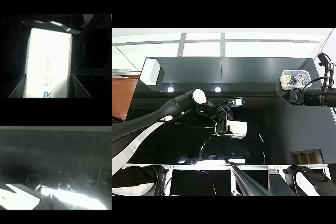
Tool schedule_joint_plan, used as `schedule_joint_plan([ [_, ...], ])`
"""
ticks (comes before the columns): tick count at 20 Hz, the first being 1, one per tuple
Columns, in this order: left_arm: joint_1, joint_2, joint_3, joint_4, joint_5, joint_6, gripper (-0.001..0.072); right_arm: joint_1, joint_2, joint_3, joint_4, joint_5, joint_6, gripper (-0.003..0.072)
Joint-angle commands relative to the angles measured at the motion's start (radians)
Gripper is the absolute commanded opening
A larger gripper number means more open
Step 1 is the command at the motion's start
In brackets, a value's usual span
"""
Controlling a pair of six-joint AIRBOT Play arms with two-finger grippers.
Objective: Fold the box and place the chain.
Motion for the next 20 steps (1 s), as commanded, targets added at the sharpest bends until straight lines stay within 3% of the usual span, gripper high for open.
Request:
schedule_joint_plan([
  [1,-0.019,-0.001,0.001,0.038,-0.003,0.007,0.0711,0.0,0.0,0.0,0.0,0.003,0.0,0.0017],
  [4,-0.048,-0.001,0.001,0.101,0.025,0.007,0.0711,0.0,0.0,0.0,0.0,0.005,0.0,0.0017],
  [11,-0.1,-0.047,0.0,0.199,0.22,0.008,0.0709,0.0,0.0,0.0,-0.008,0.006,0.0,0.0017],
  [12,-0.107,-0.047,0.0,0.227,0.225,0.007,0.0663,0.0,0.001,0.0,-0.008,0.006,0.0,0.0017],
  [15,-0.087,-0.025,0.002,0.236,0.237,-0.075,0.0332,0.0,0.0,0.0,-0.021,0.018,0.001,0.0017],
  [17,-0.016,0.023,0.002,0.236,0.224,-0.164,0.0328,0.0,0.001,0.0,-0.047,0.056,0.001,0.0017],
  [20,0.177,0.119,0.002,0.254,0.137,-0.258,0.0328,-0.001,0.0,0.0,-0.059,0.071,0.006,0.0017],
])
